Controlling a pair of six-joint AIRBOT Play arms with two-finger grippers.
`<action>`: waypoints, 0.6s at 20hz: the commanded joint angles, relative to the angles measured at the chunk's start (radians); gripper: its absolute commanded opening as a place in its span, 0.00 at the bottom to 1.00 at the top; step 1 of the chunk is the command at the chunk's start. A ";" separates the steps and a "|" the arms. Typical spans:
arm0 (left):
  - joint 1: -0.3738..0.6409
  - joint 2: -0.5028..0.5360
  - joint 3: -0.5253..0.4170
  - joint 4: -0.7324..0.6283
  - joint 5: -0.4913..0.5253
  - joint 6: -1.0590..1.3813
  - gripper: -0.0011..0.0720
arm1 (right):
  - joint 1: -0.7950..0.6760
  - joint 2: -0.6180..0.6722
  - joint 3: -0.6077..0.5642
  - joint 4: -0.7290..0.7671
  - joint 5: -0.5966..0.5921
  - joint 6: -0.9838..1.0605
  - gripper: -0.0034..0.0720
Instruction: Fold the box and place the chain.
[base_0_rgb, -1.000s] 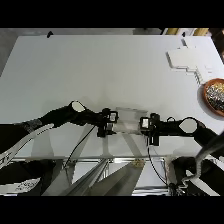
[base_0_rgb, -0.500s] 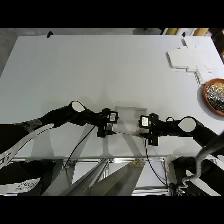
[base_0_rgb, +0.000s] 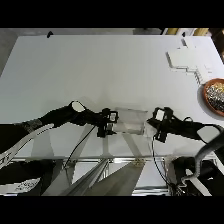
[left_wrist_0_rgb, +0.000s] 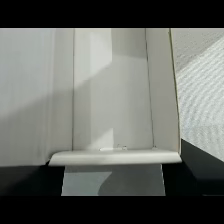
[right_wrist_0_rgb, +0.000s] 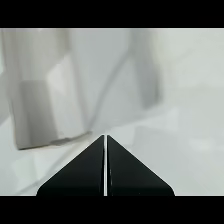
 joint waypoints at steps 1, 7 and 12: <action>0.000 0.000 0.001 0.000 0.000 0.001 0.56 | -0.171 0.071 0.048 -0.056 0.082 0.177 0.07; 0.000 0.000 0.001 0.000 0.000 0.001 0.56 | -0.430 -0.008 0.049 -0.203 0.158 0.690 0.07; 0.000 0.000 0.001 0.000 0.000 0.001 0.56 | -0.435 -0.209 0.049 -0.155 0.276 0.810 0.07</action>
